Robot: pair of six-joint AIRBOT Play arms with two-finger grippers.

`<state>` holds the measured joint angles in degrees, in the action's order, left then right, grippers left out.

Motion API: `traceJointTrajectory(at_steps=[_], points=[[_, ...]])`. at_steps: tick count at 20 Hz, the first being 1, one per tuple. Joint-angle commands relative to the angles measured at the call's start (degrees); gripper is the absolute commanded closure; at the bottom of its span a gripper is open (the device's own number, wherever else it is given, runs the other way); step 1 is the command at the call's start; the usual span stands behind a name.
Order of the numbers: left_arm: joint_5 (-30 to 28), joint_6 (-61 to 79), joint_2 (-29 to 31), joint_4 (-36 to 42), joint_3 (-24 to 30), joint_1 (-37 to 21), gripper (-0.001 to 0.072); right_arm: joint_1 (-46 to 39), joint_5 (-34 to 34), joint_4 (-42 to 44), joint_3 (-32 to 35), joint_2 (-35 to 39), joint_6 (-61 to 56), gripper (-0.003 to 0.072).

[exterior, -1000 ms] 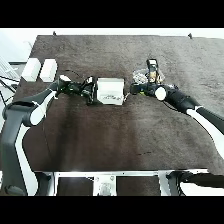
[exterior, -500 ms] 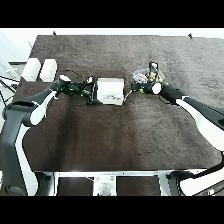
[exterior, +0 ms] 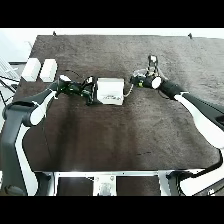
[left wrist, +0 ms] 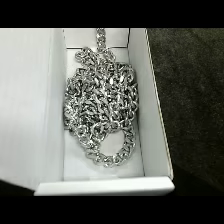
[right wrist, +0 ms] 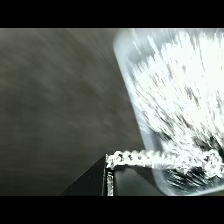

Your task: Fold the box and place the chain.

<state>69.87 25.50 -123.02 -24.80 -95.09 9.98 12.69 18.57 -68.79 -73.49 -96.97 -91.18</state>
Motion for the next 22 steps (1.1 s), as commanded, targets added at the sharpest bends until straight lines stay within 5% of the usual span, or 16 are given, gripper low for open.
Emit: traceJointTrajectory(at_steps=[1, 10, 22], points=[[0.0, 0.0, 0.0, 0.0, 0.0, 0.0, 0.0421, 1.4, 1.9, -1.3, -0.2, 10.2, 3.3, 0.0678], [0.0, 0.0, 0.0, 0.0, 0.0, 0.0, 0.0421, 10.8, 3.6, -12.5, -0.2, 32.6, 3.2, 0.0679], [0.0, 0.0, 0.0, 0.0, 0.0, 0.0, 0.0421, 17.7, 3.8, -11.1, 6.3, 30.6, 2.3, 0.0678]])
